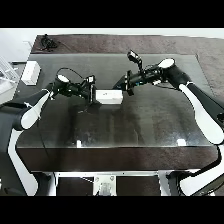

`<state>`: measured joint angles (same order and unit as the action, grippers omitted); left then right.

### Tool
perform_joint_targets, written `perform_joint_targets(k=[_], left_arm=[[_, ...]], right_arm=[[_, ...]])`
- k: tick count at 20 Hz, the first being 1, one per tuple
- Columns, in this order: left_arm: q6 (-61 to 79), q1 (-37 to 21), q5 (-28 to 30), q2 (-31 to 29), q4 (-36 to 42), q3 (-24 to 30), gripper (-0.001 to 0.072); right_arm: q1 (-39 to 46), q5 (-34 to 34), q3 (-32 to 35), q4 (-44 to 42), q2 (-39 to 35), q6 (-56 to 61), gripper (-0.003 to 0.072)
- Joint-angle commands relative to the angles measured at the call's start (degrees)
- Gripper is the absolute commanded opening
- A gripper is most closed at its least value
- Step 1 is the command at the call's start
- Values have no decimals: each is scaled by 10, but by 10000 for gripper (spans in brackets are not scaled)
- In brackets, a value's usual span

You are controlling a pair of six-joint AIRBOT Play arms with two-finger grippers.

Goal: Fold the box and place the chain.

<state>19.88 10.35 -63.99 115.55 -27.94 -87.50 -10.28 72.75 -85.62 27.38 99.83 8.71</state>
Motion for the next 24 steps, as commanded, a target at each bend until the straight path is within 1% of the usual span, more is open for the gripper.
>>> perform_joint_targets(k=[1, 3, 7, 10, 12, 14, 15, 18, 20, 22, 24], left_arm=[[1, 0, 0, 0, 0, 0, 530], [1, 0, 0, 0, 0, 0, 529], [1, 0, 0, 0, 0, 0, 530], [1, 0, 0, 0, 0, 0, 529], [1, 0, 0, 0, 0, 0, 530], [1, 0, 0, 0, 0, 0, 529], [1, 0, 0, 0, 0, 0, 530], [1, 0, 0, 0, 0, 0, 529], [1, 0, 0, 0, 0, 0, 530], [1, 0, -1, 0, 0, 0, 529], [1, 0, 0, 0, 0, 0, 530]], right_arm=[[3, -76, 61, 0, -3, 1, 6], [5, -108, 91, 6, 11, -10, 5], [3, -138, 96, 21, 41, -16, 6], [-3, -135, 96, 73, 47, 1, 5], [-2, -122, 96, 33, 25, -14, 5], [1, -123, 96, -41, -33, -56, 5], [3, -123, 96, -58, -69, -64, 4], [11, -124, 98, -57, -190, -26, 4], [27, -139, 113, -42, -275, 25, 4], [45, -167, 151, -17, -358, 59, 4], [66, -200, 208, 12, -433, 95, 5]])
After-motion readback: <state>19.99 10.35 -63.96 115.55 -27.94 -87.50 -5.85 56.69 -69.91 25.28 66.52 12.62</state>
